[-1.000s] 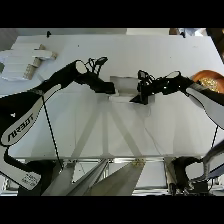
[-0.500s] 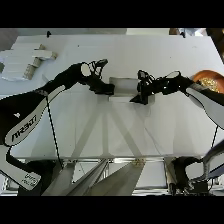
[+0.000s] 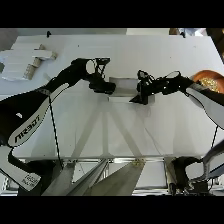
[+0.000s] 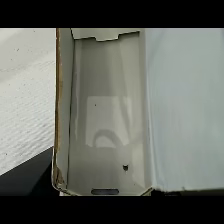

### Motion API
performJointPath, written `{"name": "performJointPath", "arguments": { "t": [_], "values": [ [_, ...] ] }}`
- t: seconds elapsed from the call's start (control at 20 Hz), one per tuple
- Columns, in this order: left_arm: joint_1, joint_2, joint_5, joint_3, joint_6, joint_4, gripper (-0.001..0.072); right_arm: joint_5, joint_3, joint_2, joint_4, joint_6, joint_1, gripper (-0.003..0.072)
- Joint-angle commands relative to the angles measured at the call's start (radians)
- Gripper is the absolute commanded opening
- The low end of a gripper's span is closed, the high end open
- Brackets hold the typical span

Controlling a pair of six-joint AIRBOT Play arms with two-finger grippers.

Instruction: Fold the box and place the chain.

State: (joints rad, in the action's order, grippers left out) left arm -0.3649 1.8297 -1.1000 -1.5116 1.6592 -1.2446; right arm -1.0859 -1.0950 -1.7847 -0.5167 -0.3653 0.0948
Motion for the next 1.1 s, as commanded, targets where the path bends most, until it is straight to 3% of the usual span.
{"name": "performJointPath", "arguments": {
  "t": [0.0,0.2,0.3,0.35,0.4,0.65,0.75,1.05],
  "values": [
    [-0.037,0.019,-0.032,-0.016,0.095,-0.027,0.0384,0.0,0.0,0.001,0.001,0.001,0.0,0.0419],
    [-0.074,0.043,-0.034,-0.042,0.19,-0.055,0.0369,0.0,0.0,0.001,0.001,0.001,-0.001,0.0419],
    [-0.092,0.044,-0.035,-0.071,0.194,-0.104,0.0269,0.0,0.0,0.001,0.001,0.001,0.0,0.0419],
    [-0.097,0.044,-0.045,-0.085,0.209,-0.114,0.0268,0.0,0.0,0.001,0.001,0.001,0.0,0.0419],
    [-0.098,0.044,-0.06,-0.094,0.22,-0.116,0.0216,0.0,0.0,0.001,0.001,0.001,0.0,0.0419],
    [-0.099,0.045,-0.151,-0.098,0.31,-0.125,0.0134,0.0,0.0,0.001,0.001,0.001,0.0,0.0419],
    [-0.103,0.045,-0.144,-0.098,0.322,-0.125,0.0017,0.0,0.0,0.001,0.001,0.001,0.0,0.0419],
    [-0.111,0.045,-0.108,-0.098,0.32,-0.118,0.0,0.0,0.0,0.001,0.001,0.001,0.0,0.0419]
  ]
}}
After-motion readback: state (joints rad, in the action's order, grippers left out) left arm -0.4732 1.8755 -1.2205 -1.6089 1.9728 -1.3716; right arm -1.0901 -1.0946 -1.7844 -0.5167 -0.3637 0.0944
